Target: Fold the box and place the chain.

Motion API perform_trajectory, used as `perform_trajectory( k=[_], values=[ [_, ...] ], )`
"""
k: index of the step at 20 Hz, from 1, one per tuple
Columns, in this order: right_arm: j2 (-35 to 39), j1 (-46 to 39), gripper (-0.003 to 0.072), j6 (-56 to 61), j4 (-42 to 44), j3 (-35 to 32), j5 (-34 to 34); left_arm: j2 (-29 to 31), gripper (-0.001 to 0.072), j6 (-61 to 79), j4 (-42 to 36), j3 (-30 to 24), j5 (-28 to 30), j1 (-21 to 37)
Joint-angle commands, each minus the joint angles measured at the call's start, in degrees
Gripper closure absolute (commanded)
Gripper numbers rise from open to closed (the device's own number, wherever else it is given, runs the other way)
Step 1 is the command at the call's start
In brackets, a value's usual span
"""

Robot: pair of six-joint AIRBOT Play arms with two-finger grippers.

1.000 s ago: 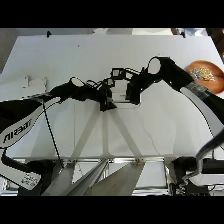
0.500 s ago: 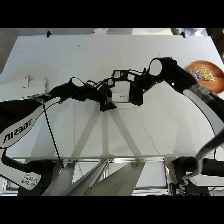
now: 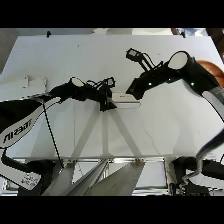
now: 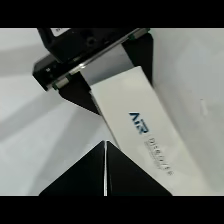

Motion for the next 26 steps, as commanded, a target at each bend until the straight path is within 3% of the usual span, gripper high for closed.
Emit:
perform_trajectory(
  k=[1, 7, 10, 15, 21, 26],
  values=[
    [0.2, -1.8, 0.0679, 5.1, 9.7, -6.6, -5.4, 0.0, 0.0691, 0.0, 0.0, 0.0, 0.0, 0.0],
    [-2.3, 0.8, 0.0679, 12.8, 9.2, -8.4, -13.9, 0.0, 0.0691, 0.0, 0.0, 0.0, 0.0, 0.0],
    [-5.8, 3.8, 0.0679, 13.8, 8.9, -8.4, -14.5, 0.0, 0.0691, 0.0, 0.0, 0.0, 0.0, 0.0],
    [-9.2, 6.8, 0.0679, 20.7, -2.1, -8.4, -14.9, 0.0, 0.0691, 0.0, 0.0, 0.0, 0.0, 0.0],
    [-7.6, 6.8, 0.0679, 20.8, -3.0, -8.4, -15.3, 0.0, 0.0691, 0.0, 0.0, 0.0, 0.0, 0.0],
    [-1.2, 5.5, 0.0678, 19.6, -0.3, -8.4, -19.7, 0.0, 0.0691, 0.0, 0.0, 0.0, 0.0, 0.0]
  ],
)
